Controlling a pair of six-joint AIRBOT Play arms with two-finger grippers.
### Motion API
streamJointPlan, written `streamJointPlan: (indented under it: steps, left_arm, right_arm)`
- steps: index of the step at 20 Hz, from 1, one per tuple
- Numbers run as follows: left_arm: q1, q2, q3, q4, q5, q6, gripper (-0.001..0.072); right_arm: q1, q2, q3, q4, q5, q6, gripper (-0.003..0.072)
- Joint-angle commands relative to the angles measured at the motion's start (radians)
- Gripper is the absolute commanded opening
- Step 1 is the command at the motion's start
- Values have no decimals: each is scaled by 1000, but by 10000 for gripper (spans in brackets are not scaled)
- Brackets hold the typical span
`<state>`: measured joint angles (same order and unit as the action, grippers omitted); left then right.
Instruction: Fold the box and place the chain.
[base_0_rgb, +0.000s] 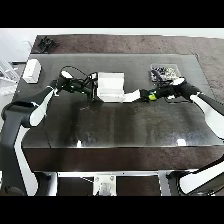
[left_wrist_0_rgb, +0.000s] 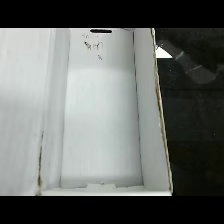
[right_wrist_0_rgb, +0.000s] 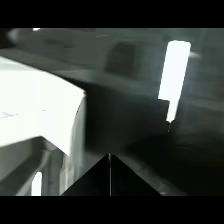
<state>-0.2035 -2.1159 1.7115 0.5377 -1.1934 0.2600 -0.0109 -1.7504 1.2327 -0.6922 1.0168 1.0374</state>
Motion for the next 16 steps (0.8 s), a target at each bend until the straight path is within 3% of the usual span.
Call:
streamJointPlan:
  steps: [1,5,8,9,10,16]
  left_arm:
    - [0,0,0,0,1,1,427]
    - [0,0,0,0,0,1,427]
    - [0,0,0,0,1,1,427]
    - [0,0,0,0,1,1,427]
    - [0,0,0,0,0,1,427]
    - [0,0,0,0,0,0,427]
  right_arm:
    - [77,-14,30,75,2,-24,6]
    - [99,-11,141,67,11,10,6]
    - [107,-11,159,60,60,37,8]
    - [108,-11,159,53,63,37,36]
    - [108,-11,159,53,62,37,124]
    - [117,-12,159,56,53,36,200]
